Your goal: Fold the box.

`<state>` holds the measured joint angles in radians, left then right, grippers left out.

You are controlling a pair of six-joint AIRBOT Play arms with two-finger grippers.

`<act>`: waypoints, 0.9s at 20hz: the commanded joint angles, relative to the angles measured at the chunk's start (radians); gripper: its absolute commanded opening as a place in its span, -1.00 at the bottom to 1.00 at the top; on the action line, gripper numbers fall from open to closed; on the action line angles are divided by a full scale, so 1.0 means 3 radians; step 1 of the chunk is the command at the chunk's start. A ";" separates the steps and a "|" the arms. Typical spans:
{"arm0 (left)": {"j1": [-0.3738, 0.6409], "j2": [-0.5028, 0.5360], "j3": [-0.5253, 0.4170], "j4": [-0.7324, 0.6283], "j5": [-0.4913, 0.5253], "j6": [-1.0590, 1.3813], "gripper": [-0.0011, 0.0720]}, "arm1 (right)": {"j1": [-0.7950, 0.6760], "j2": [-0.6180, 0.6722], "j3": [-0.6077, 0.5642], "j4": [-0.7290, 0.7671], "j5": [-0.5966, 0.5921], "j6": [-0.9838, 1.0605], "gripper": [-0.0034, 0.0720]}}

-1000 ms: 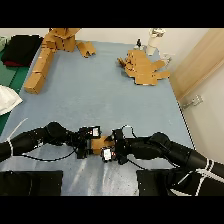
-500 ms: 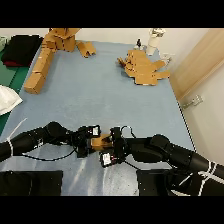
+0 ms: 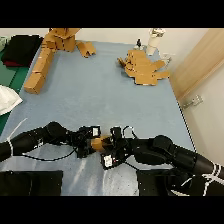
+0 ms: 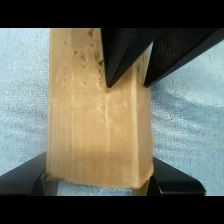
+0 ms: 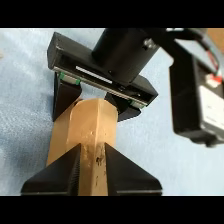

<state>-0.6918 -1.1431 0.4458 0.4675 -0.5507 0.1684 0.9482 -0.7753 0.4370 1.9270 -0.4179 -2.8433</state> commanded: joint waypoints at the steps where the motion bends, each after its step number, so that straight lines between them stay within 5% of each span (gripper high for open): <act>1: -0.0001 0.0000 0.0000 -0.0001 0.0003 -0.0003 0.41 | 0.0005 0.0027 0.0001 -0.0036 0.0028 0.0003 -0.33; 3: -0.0001 0.0000 0.0000 -0.0001 0.0003 -0.0003 0.41 | 0.0004 0.0013 0.0001 -0.0097 0.0086 0.0003 -0.52; 18: -0.0001 0.0000 0.0000 0.0000 0.0003 -0.0003 0.41 | 0.0025 -0.0102 0.0003 0.0097 -0.0324 0.0003 -0.50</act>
